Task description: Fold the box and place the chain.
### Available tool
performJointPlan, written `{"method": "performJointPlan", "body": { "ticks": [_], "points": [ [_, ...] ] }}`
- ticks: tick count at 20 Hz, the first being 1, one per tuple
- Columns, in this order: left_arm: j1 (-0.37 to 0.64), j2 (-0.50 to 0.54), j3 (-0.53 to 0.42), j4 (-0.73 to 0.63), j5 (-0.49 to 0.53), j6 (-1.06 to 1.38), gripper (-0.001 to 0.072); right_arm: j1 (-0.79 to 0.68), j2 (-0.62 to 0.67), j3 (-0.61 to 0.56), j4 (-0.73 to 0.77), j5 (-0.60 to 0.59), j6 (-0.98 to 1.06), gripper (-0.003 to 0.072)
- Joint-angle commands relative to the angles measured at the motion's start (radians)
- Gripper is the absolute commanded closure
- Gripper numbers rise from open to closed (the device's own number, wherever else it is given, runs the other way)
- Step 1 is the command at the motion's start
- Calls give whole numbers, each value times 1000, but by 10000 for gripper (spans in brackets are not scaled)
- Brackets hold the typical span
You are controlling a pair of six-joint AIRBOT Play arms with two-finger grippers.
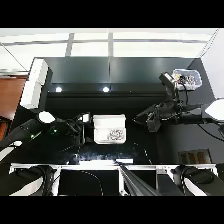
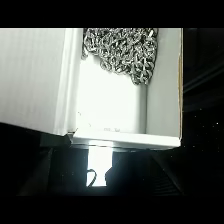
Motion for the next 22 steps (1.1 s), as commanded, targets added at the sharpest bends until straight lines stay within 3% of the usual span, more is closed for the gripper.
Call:
{"method": "performJointPlan", "body": {
  "ticks": [1, 13, 22],
  "points": [
    [0, -1, 1, -1, -2, 3, 10, 0, 0, 0, 0, 0, 0, 297],
    [-3, -1, -1, 1, -44, -13, 9, 0, 0, 0, 0, 0, 0, 297],
    [-69, 0, -1, 9, 19, -76, 9, 0, 0, 0, 0, 1, 0, 297]
  ]
}}
